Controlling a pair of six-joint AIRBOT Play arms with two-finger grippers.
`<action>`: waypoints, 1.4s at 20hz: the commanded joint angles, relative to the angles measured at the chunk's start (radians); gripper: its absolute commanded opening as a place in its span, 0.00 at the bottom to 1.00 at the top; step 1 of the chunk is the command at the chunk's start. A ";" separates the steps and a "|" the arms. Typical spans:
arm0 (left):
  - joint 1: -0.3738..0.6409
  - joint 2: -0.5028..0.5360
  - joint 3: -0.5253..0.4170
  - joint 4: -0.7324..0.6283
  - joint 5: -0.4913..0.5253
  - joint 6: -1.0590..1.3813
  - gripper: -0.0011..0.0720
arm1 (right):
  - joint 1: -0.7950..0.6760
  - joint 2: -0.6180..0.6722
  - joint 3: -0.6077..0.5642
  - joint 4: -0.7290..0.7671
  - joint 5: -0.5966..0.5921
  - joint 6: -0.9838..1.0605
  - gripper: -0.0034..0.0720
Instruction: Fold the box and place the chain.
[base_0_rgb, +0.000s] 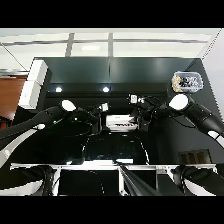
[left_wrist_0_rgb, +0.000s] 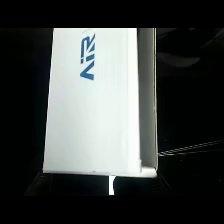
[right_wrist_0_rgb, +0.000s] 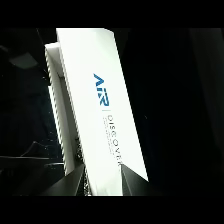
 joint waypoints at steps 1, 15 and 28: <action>0.000 0.000 0.000 0.000 0.000 0.000 0.51 | 0.000 -0.001 -0.001 -0.001 0.019 0.007 0.37; 0.000 0.000 0.000 0.000 0.000 0.000 0.51 | 0.000 -0.002 0.000 0.000 0.040 0.019 0.42; 0.000 0.000 0.000 0.000 -0.001 0.000 0.51 | 0.000 -0.002 -0.013 0.021 0.046 0.049 0.42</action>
